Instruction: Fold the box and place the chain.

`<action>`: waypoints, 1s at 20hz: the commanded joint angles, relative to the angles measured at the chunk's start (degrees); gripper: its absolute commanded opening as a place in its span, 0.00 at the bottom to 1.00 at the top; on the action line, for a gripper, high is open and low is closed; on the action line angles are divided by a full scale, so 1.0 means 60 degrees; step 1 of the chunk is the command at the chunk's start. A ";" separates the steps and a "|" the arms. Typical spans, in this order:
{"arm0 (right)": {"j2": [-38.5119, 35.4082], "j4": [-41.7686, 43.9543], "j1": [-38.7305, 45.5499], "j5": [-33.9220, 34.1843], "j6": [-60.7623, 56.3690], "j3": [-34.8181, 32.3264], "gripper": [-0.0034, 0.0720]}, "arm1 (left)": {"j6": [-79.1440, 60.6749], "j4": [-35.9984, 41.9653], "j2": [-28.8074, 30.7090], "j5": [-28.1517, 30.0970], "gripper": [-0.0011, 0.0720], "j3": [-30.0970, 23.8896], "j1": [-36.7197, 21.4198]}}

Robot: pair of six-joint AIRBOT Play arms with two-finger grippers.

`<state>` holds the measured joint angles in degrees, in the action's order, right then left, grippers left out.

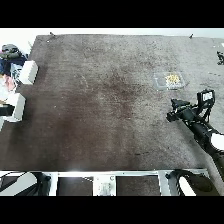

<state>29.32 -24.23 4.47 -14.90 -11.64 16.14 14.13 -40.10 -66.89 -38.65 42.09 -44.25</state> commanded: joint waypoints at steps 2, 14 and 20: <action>-0.0007 0.0000 0.0000 -0.0007 -0.0004 0.0007 0.06 | 0.0135 0.1461 0.0812 -0.1501 0.98 0.0827 0.0011; -0.0007 0.0004 0.0000 -0.0007 0.0000 0.0007 0.06 | -0.1446 0.5963 0.3104 0.0295 0.02 0.1610 0.2310; -0.0007 0.0000 0.0000 -0.0007 -0.0004 0.0007 0.06 | -0.1982 0.5741 0.3876 0.4790 0.02 0.0379 0.4965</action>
<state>29.32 -24.23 4.47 -14.94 -11.64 16.14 3.97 -5.39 -45.89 -24.80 48.07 -21.50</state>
